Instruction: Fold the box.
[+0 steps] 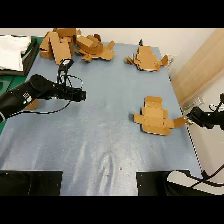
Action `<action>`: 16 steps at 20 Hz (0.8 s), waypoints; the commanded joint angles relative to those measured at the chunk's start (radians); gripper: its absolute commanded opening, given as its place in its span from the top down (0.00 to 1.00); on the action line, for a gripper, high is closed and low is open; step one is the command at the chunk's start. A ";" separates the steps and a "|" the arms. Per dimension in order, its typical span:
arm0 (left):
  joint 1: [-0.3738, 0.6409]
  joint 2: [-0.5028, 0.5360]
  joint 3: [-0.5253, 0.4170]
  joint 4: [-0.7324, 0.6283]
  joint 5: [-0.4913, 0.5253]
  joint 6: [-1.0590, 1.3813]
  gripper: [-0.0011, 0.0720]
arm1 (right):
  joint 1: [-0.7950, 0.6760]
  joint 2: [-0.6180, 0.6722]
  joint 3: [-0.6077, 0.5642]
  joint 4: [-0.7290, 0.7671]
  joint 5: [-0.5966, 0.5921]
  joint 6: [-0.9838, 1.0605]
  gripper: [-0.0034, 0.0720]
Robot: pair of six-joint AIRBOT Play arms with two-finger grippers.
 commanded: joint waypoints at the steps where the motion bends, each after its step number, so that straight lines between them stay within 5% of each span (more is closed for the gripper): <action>1: 0.000 0.000 0.000 0.000 0.003 0.000 0.92 | 0.001 -0.001 0.019 0.014 0.043 0.000 0.48; 14: 0.000 0.000 0.000 -0.003 0.011 0.000 0.92 | 0.024 -0.003 -0.085 0.029 0.066 -0.003 0.48; 15: 0.000 0.000 0.000 -0.003 0.011 0.000 0.92 | 0.033 -0.003 -0.096 0.029 0.050 -0.003 0.49; 16: 0.000 0.000 0.000 -0.003 0.011 0.000 0.92 | 0.042 -0.004 -0.102 0.029 0.040 -0.010 0.61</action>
